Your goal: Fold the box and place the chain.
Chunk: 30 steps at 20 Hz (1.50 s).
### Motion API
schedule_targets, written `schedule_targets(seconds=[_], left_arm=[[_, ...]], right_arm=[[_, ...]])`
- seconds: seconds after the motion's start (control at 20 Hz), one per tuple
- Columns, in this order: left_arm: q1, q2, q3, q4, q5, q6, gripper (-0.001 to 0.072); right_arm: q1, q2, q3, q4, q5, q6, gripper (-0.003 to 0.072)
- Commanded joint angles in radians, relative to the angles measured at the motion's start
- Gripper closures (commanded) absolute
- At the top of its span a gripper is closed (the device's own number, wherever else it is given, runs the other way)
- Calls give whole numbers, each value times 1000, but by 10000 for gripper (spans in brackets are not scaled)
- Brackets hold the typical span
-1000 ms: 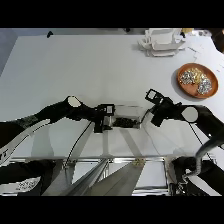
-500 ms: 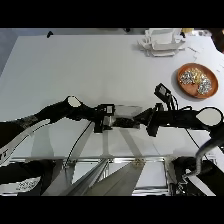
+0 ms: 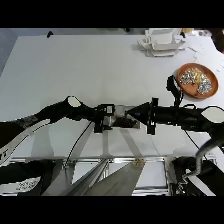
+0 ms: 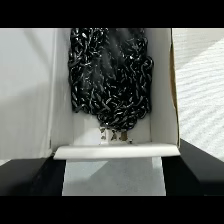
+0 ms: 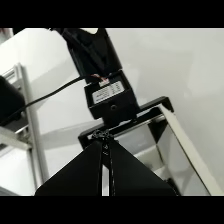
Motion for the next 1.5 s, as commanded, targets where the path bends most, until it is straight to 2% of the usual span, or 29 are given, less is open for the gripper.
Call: schedule_targets(seconds=[0.0,0.15,0.2,0.3,0.35,0.45,0.55,0.65,0.75,0.95,1.05,1.25,1.45], left_arm=[[0,0,0,0,0,0,460],[0,0,0,0,0,0,460],[0,0,0,0,0,0,460],[0,0,0,0,0,0,460],[0,0,0,0,0,0,460],[0,0,0,0,0,0,460],[0,0,0,0,0,0,460],[0,0,0,0,0,0,460],[0,0,0,0,0,0,460],[0,0,0,0,0,0,460],[0,0,0,0,0,0,460],[0,0,0,0,0,0,460],[0,0,0,0,0,0,460]], right_arm=[[1,-28,0,-8,-24,-18,671],[1,-112,0,-43,-24,-19,669],[1,-141,0,-46,-23,-19,645],[1,-177,0,-46,-19,-19,470],[1,-179,4,-47,-18,-19,458],[0,-179,48,-61,-3,-18,466],[0,-182,149,-175,-5,-5,613],[0,-201,254,-357,-63,111,670],[0,-271,316,-479,-102,233,670],[27,-447,327,-543,-37,248,667],[64,-465,327,-581,-6,247,502],[119,-462,327,-566,42,129,498],[185,-462,327,-572,36,49,485]])
